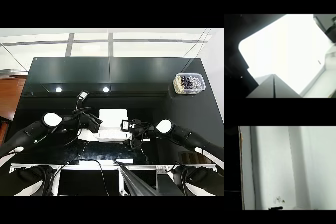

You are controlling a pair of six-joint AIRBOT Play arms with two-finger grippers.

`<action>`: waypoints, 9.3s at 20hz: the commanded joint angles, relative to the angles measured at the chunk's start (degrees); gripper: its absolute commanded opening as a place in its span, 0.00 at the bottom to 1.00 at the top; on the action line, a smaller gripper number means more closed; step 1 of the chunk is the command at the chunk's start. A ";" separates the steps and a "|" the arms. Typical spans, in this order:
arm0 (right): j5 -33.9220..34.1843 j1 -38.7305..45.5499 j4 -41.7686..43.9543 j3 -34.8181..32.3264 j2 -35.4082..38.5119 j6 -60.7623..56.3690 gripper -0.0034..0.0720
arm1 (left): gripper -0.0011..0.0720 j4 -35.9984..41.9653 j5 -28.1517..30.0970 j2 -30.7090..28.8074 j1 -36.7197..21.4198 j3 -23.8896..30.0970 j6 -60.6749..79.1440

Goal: Fold the box and place the chain.

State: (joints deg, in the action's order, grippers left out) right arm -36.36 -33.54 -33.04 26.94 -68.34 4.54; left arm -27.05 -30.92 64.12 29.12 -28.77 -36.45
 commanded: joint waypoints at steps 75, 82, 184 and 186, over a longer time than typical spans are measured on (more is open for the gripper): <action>-1.53 -0.20 1.46 0.02 -0.02 -1.62 0.43 | 0.31 -6.40 -10.64 -0.96 0.83 2.19 37.79; -1.53 -0.20 1.46 0.02 -0.02 -1.62 0.43 | 0.32 -6.54 -8.31 1.20 3.26 2.19 37.97; 0.46 -0.20 1.38 0.00 -0.02 -1.60 0.43 | 0.70 -41.42 -12.09 5.38 14.51 -9.60 -82.31; 0.46 -0.20 1.38 0.02 -0.02 -1.62 0.43 | 0.70 -44.57 -14.01 7.72 16.04 -12.90 -82.82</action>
State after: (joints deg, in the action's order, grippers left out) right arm -35.88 -33.71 -31.68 26.94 -68.36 2.96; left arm -68.27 -43.18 69.52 43.42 -38.85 -117.05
